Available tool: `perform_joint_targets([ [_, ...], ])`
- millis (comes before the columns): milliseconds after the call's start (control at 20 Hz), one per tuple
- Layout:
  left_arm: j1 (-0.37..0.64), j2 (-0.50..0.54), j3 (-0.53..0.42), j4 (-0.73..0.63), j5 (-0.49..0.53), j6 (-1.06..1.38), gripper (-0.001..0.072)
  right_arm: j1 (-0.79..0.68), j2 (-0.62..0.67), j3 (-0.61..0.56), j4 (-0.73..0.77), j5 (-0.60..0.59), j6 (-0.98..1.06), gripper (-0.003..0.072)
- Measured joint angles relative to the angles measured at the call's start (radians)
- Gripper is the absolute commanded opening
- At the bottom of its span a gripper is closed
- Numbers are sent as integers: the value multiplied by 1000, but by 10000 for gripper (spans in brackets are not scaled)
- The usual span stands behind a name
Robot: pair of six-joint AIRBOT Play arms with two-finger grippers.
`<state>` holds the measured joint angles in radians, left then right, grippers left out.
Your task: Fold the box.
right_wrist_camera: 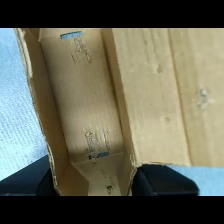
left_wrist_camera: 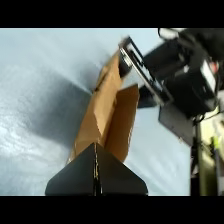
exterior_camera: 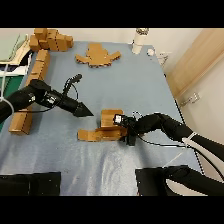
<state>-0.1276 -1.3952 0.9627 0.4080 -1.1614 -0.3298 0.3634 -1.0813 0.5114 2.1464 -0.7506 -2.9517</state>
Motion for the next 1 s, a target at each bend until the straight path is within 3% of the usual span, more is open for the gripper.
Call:
perform_joint_targets([
  [200, -121, 186, -145, 98, 148, 133, 45, 0, 0, 0, 0, 0, 0, 497],
  [300, -188, 256, -210, 159, 200, 181, 608, 0, 0, 0, 0, 0, 0, 497],
  [400, -217, 290, -270, 202, 272, 208, 618, 0, 0, 0, 0, 0, 0, 497],
  [450, -230, 301, -299, 217, 309, 225, 675, 0, 0, 0, 0, 0, 0, 497],
  [600, -266, 319, -349, 239, 386, 257, 687, 0, 0, 0, -1, 0, 0, 497],
  [1000, -349, 250, -347, 199, 525, 278, 685, 0, 0, 0, -3, 0, 0, 497],
])
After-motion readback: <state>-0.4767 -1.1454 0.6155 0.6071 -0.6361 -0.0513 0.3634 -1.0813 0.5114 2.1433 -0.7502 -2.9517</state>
